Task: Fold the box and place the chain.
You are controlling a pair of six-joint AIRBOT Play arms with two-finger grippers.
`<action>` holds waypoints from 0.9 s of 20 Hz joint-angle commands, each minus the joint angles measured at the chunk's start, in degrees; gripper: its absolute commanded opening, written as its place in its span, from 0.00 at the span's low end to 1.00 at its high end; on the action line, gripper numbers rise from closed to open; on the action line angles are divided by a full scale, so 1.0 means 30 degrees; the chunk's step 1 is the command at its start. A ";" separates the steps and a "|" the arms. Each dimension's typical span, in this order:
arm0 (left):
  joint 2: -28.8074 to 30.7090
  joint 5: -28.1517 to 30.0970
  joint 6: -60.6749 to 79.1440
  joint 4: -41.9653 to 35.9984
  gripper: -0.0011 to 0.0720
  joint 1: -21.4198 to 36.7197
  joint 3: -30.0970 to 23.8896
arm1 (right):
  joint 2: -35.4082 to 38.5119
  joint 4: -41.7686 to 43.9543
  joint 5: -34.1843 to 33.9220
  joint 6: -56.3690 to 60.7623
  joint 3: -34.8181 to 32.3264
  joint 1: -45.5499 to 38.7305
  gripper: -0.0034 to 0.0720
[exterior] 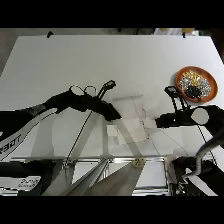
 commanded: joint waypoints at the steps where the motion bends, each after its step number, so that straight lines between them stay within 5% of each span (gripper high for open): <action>1: -0.0058 -0.0153 0.0896 0.0648 0.27 0.0124 0.0044 | 0.0015 0.0146 0.0022 0.0000 -0.0007 0.0022 0.07; 5: -0.0029 0.0204 0.3118 0.0546 0.02 0.0182 0.0051 | 0.0015 0.0328 0.0051 -0.0022 -0.0007 0.0022 0.07; 9: -0.0022 0.0481 0.5850 0.0481 0.02 0.0153 0.0051 | 0.0015 0.0991 0.0168 -0.0750 0.0000 0.0022 0.07; 11: 0.0087 0.0627 0.7191 0.0437 0.02 0.0153 0.0051 | 0.0073 0.2718 -0.0087 -0.2929 0.0029 0.0022 0.26; 18: 0.0918 0.0903 0.9996 0.1239 0.01 -0.0525 0.0036 | 0.0255 0.3359 0.0933 -0.4947 0.2229 0.0015 0.44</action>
